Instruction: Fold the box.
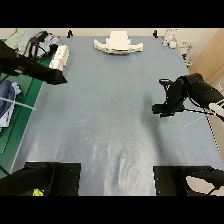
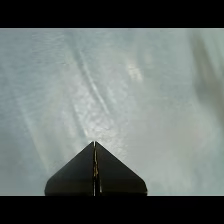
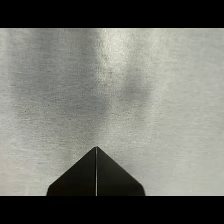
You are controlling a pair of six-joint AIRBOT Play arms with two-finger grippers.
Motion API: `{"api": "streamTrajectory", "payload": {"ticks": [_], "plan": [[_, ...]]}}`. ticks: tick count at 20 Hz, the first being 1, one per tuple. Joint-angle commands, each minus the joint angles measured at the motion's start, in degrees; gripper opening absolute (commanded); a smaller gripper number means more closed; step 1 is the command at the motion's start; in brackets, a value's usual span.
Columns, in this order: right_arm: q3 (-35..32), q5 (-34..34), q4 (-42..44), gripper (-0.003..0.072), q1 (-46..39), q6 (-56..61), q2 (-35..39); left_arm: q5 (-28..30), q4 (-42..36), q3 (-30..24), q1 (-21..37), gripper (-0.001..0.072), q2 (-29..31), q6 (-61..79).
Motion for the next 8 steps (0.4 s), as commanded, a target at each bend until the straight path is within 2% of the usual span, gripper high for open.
{"api": "streamTrajectory", "payload": {"ticks": [1,2,4,6,8], "plan": [[0.0,0.0,0.0,0.0006,0.0,0.0,0.0,8.7,0.0,-12.6,-9.4,0.001,6.7,-3.9],[0.0,0.0,0.0,0.0006,0.0,0.0,0.0,10.3,-0.1,-15.3,-11.6,0.001,7.3,-4.3],[0.0,0.0,0.0,0.0006,0.0,0.0,0.0,9.0,-0.3,-18.2,-14.4,0.0011,7.1,-4.5],[0.0,0.0,0.0,0.0006,0.0,0.0,0.0,5.9,-0.5,-19.0,-16.3,0.001,7.1,-4.3],[0.0,0.0,0.0,0.0006,0.0,0.0,0.0,5.2,-0.5,-19.0,-17.5,0.001,7.1,-4.3]]}}
